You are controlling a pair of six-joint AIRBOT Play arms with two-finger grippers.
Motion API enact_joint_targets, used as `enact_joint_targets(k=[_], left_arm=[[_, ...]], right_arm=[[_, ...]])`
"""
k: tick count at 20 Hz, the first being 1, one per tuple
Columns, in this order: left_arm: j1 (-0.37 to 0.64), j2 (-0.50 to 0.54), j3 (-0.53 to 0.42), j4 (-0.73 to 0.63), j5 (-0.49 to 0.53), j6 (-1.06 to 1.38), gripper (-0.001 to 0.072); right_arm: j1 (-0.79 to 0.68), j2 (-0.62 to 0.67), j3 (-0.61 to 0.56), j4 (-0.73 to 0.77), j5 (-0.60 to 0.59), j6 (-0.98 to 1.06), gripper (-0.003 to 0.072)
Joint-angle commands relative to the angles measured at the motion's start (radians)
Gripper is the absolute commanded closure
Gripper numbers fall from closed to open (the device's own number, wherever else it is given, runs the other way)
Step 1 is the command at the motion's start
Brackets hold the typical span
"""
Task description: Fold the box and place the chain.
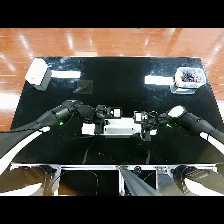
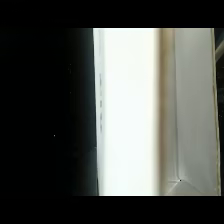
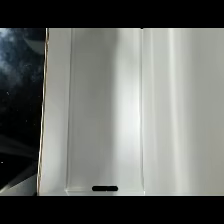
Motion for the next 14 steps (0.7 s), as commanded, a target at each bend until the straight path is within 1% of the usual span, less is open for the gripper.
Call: enact_joint_targets(k=[1, 8, 14], left_arm=[[0.000, 0.001, 0.000, 0.000, -0.003, 0.000, 0.0694], [0.000, 0.001, 0.000, 0.000, -0.006, -0.023, 0.0693], [0.000, 0.001, 0.000, 0.001, -0.005, -0.023, 0.0693]], right_arm=[[-0.020, 0.001, 0.000, -0.021, 0.048, 0.010, -0.0014], [-0.019, 0.001, 0.000, -0.023, 0.048, 0.011, -0.0013], [-0.017, 0.001, 0.000, -0.015, 0.025, 0.030, -0.0006]])
